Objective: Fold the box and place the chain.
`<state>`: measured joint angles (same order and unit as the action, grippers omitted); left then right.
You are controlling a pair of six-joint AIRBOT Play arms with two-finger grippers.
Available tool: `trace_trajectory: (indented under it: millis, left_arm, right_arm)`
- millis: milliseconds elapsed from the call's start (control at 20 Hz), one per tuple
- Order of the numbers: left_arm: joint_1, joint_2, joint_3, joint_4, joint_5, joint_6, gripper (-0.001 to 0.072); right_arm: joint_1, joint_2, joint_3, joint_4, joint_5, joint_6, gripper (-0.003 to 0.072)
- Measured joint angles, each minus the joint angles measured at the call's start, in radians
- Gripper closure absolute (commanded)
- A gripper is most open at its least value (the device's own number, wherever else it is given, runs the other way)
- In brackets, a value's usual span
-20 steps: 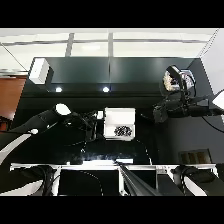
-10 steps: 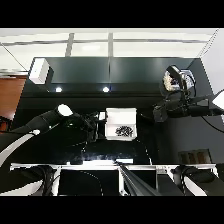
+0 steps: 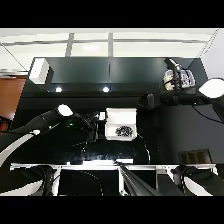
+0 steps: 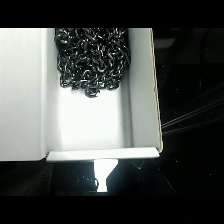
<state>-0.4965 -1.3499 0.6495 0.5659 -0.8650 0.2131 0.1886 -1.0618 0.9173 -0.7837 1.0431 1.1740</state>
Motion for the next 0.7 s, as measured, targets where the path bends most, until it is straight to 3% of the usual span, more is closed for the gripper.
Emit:
trace_trajectory:
  millis: [300,700]
  left_arm:
    - [0.000,0.000,0.000,0.002,0.002,-0.001,0.0475]
    - [0.000,0.000,0.000,0.002,0.002,-0.001,0.0474]
  right_arm:
    - [0.002,-0.200,0.066,-0.002,-0.045,-0.167,-0.0034]
    - [0.066,-0.244,0.079,0.002,0.089,-0.570,-0.0034]
